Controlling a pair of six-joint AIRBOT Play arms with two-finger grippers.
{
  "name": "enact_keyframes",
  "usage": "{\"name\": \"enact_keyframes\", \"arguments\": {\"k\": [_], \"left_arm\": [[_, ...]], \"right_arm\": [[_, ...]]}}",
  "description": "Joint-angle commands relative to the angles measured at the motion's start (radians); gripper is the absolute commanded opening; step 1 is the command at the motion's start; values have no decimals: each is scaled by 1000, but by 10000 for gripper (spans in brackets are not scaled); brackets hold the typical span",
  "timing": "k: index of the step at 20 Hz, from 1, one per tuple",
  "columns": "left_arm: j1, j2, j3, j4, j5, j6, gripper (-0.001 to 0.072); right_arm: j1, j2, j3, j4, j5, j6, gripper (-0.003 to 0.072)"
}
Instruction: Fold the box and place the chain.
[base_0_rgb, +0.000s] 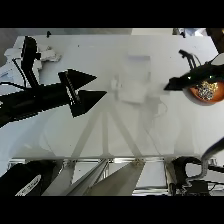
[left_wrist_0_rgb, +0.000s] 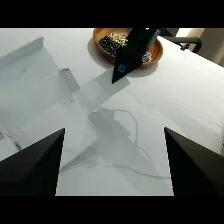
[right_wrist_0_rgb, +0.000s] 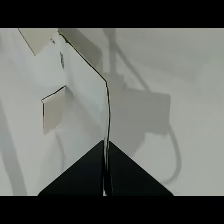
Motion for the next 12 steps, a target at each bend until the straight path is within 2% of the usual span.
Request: {"name": "enact_keyframes", "arguments": {"k": [1,4,9,12], "left_arm": [[0,0,0,0,0,0,697],[0,0,0,0,0,0,697],[0,0,0,0,0,0,697],[0,0,0,0,0,0,697]], "right_arm": [[3,-12,-1,188,-157,-120,11],[41,-65,-26,187,-198,-187,11],[128,-211,-67,179,-335,-250,11],[134,-236,-67,177,-365,-319,11]]}}
